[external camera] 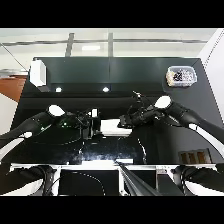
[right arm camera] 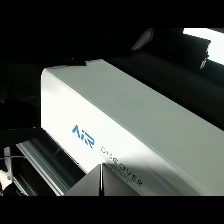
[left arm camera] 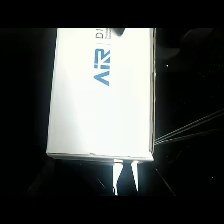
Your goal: Fold the box and place the chain.
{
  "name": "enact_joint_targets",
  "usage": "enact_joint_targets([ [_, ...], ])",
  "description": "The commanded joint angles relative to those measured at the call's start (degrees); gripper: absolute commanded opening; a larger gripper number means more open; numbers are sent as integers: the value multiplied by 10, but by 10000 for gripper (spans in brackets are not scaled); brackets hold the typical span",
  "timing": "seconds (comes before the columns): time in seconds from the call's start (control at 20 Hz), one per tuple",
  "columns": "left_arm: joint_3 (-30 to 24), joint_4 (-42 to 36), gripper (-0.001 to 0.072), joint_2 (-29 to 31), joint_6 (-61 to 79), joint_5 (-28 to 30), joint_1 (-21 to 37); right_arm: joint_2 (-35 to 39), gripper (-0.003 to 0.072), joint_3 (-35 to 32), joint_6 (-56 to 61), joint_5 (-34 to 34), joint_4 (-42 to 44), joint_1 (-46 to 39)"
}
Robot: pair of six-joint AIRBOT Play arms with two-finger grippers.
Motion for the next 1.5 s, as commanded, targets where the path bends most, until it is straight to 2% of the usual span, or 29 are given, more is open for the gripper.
enact_joint_targets([
  [0.0,0,-1,398,0,-1,0,0,-7,27,-1,12,-17,-30,0],
  [0.15,0,-1,398,0,-1,0,0,4,27,1,-20,-5,-17,-4],
  [0.3,0,-1,398,0,-1,0,0,55,27,15,-34,24,-17,-31],
  [0.55,0,-1,422,2,-1,0,1,177,27,19,-34,42,-19,-150],
  [0.65,0,0,720,15,-16,2,1,204,27,19,-34,64,-19,-194],
  [0.8,0,45,720,64,-78,-1,1,226,27,19,-34,86,-19,-231],
  [0.9,0,124,720,112,-208,-9,3,229,27,19,-35,82,-23,-234],
  [0.95,1,159,720,135,-278,-35,8,229,28,19,-35,80,-26,-233],
  [1.05,6,161,720,172,-310,-82,12,229,27,19,-35,79,-28,-232],
  [1.15,14,117,720,191,-309,-76,-1,229,27,19,-35,68,-27,-231],
  [1.35,45,105,720,143,-310,-5,-56,229,28,19,-35,60,-28,-231],
  [1.45,77,97,720,92,-310,-3,-82,229,28,19,-35,60,-28,-231],
])
